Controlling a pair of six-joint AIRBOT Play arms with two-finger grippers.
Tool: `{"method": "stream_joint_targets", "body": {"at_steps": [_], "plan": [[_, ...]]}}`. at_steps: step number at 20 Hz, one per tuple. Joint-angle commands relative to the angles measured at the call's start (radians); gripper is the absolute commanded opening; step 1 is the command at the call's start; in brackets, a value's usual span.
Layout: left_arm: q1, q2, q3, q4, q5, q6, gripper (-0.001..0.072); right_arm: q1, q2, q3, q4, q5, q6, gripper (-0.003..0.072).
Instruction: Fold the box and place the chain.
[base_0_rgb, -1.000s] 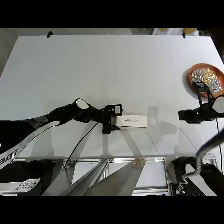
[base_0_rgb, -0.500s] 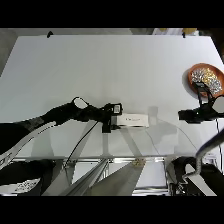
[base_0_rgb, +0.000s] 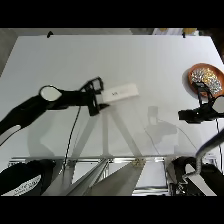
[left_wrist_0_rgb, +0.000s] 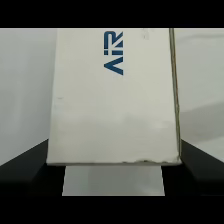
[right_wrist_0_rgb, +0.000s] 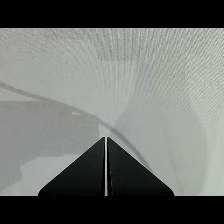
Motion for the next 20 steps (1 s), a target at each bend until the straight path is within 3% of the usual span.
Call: {"method": "stream_joint_targets", "body": {"at_steps": [1,5,8,11,13,14,16,20], "plan": [[0.209,0.092,0.001,0.225,0.042,-0.382,0.0355,-0.001,0.001,-0.001,0.0,0.0,0.0,0.0018],[0.479,0.077,0.0,0.576,0.005,-0.798,0.0354,-0.001,0.001,-0.001,0.0,0.0,0.0,0.0018],[0.606,0.031,0.0,0.718,-0.045,-0.99,0.0385,-0.001,0.001,-0.001,0.0,0.0,0.0,0.0018],[0.649,-0.015,0.0,0.729,-0.113,-1.011,0.0418,-0.001,0.001,-0.001,0.0,0.0,0.0,0.0018],[0.649,-0.044,0.0,0.727,-0.158,-1.022,0.053,-0.001,0.001,-0.001,0.0,0.0,0.0,0.0018],[0.649,-0.057,0.0,0.728,-0.179,-1.05,0.0536,-0.001,0.001,-0.001,0.0,0.0,0.0,0.0018],[0.649,-0.073,0.0,0.728,-0.203,-1.067,0.064,-0.001,0.001,-0.001,0.0,0.0,0.0,0.0018],[0.649,-0.056,0.0,0.729,-0.202,-1.078,0.0639,-0.001,0.001,-0.001,0.0,0.0,0.0,0.0018]]}}
